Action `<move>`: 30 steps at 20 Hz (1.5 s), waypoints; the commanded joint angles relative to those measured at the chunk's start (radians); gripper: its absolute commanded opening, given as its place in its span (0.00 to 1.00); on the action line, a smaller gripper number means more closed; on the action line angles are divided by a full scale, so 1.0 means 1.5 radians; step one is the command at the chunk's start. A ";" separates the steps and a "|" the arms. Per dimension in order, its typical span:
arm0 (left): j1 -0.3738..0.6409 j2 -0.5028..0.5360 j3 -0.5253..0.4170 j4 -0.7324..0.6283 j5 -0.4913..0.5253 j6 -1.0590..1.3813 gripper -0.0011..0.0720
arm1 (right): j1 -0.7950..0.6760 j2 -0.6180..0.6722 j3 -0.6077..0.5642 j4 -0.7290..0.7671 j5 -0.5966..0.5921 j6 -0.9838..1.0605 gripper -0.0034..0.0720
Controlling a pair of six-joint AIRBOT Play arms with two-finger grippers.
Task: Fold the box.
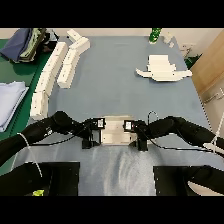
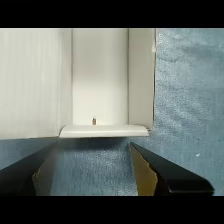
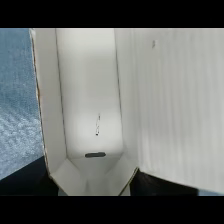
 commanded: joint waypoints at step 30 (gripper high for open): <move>-0.074 -0.032 -0.019 -0.073 0.080 0.001 0.63 | 0.001 0.001 0.000 0.000 -0.001 0.001 0.69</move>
